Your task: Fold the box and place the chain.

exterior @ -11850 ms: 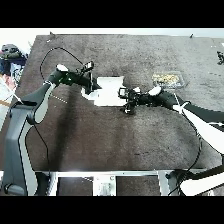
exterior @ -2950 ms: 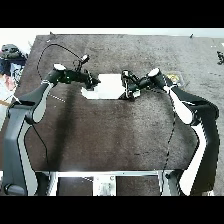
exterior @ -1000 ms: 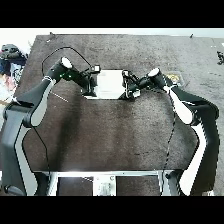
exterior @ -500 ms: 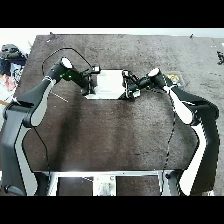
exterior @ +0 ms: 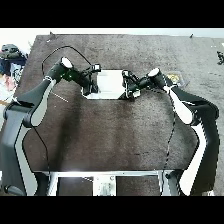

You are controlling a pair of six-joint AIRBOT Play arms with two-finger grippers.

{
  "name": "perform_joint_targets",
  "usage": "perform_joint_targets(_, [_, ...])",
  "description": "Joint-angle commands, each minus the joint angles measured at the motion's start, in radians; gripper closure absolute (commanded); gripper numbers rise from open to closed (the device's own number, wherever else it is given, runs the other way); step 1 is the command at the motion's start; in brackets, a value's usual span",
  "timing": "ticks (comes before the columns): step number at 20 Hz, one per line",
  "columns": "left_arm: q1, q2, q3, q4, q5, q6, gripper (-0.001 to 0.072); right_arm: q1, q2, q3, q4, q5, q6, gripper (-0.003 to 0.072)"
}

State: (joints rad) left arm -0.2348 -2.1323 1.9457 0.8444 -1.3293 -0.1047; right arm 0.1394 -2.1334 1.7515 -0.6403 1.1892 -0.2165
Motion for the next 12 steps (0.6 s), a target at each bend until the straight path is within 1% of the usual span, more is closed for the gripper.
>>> perform_joint_targets(1, [0.0,-0.018,0.0,-0.024,-0.017,0.009,0.0604,0.001,-0.001,0.0,0.0,0.0,0.0,0.0265])
perform_joint_targets(2, [0.001,-0.029,0.0,-0.038,-0.019,0.009,0.0603,0.001,-0.001,0.0,0.0,0.0,0.0,0.0265])
perform_joint_targets(3, [0.001,-0.037,0.0,-0.056,-0.022,0.01,0.057,0.001,-0.001,0.0,0.0,0.0,0.0,0.0265])
perform_joint_targets(4, [0.001,-0.045,0.0,-0.069,-0.021,0.01,0.0565,0.001,-0.001,0.0,0.0,0.0,0.0,0.0264])
perform_joint_targets(8, [0.001,-0.047,0.0,-0.121,-0.025,0.063,0.0565,0.001,-0.001,0.0,0.0,0.0,0.0,0.0265])
perform_joint_targets(12, [0.001,-0.047,0.0,-0.127,-0.025,0.061,0.0564,0.001,-0.001,0.0,0.0,0.0,0.0,0.0265])
